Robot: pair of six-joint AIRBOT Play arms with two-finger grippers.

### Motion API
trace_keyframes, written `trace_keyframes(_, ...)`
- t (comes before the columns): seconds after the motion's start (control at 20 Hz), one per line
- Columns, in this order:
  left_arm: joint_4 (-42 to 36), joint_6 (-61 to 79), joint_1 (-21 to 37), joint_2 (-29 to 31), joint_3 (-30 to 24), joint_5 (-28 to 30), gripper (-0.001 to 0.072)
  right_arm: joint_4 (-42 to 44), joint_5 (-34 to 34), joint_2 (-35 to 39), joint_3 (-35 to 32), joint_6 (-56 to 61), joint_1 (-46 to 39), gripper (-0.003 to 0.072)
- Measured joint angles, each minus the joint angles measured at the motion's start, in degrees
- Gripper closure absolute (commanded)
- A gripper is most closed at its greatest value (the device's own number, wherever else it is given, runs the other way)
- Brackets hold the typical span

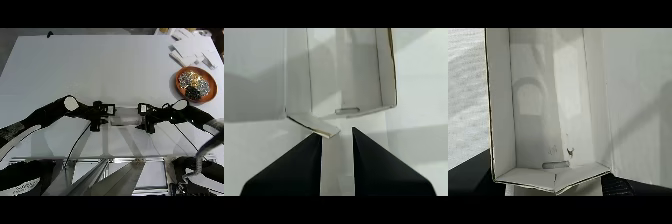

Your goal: Fold the box and place the chain.

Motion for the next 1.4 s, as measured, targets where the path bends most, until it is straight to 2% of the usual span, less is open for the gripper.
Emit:
trace_keyframes(0.1, -1.01, 0.96, -0.68, -0.74, 0.0, 1.09, 0.0522, 0.0, 0.0, 0.0, 0.0, 0.0, 0.0, 0.0343)
trace_keyframes(0.2, -1.7, 1.44, -1.29, -1.22, 0.0, 1.88, 0.0629, 0.0, 0.0, 0.0, 0.0, 0.0, 0.0, 0.0343)
trace_keyframes(0.45, -4.9, 2.62, -2.64, -1.64, 0.0, 4.57, 0.0619, 0.02, -0.02, 0.0, 0.0, 0.0, 0.0, 0.0343)
trace_keyframes(0.5, -5.31, 2.71, -2.91, -1.68, -0.02, 4.94, 0.0578, 0.02, -0.02, 0.0, 0.0, 0.0, 0.0, 0.0343)
trace_keyframes(0.6, -6.27, 2.89, -3.43, -2.03, 0.0, 5.29, 0.0364, 0.02, -0.09, 0.0, 0.0, 0.02, 0.0, 0.0343)
trace_keyframes(0.65, -6.73, 2.93, -3.74, -2.27, 0.0, 5.31, 0.0299, -0.02, -0.11, 0.0, 0.0, 0.0, 0.0, 0.0343)
trace_keyframes(0.85, -7.34, 2.97, -4.61, -2.86, 0.0, 5.18, 0.0298, -0.11, -0.07, 0.0, 0.0, -0.22, 0.0, 0.0343)
trace_keyframes(0.9, -7.34, 2.89, -4.68, -2.84, 0.0, 5.07, 0.0326, -0.11, -0.04, 0.0, 0.0, -0.2, 0.0, 0.0343)
trace_keyframes(1.0, -6.43, 1.36, -4.74, -2.25, -0.02, 4.5, 0.0635, -0.11, 0.11, 0.0, 0.0, -0.15, 0.0, 0.0343)
trace_keyframes(1.05, -5.46, -0.44, -4.72, -1.66, 0.0, 4.2, 0.0688, 0.0, 0.09, 0.0, 0.0, 0.02, 0.0, 0.0343)
trace_keyframes(1.2, 1.07, -10.6, -3.82, 1.29, -0.02, 2.14, 0.0704, 0.04, 0.07, 0.0, 0.0, 0.07, 0.0, 0.0343)
trace_keyframes(1.4, 11.91, -32.94, -1.16, 8.39, -0.02, -1.25, 0.0704, 0.02, 0.04, 0.0, 0.0, 0.07, 0.0, 0.0343)
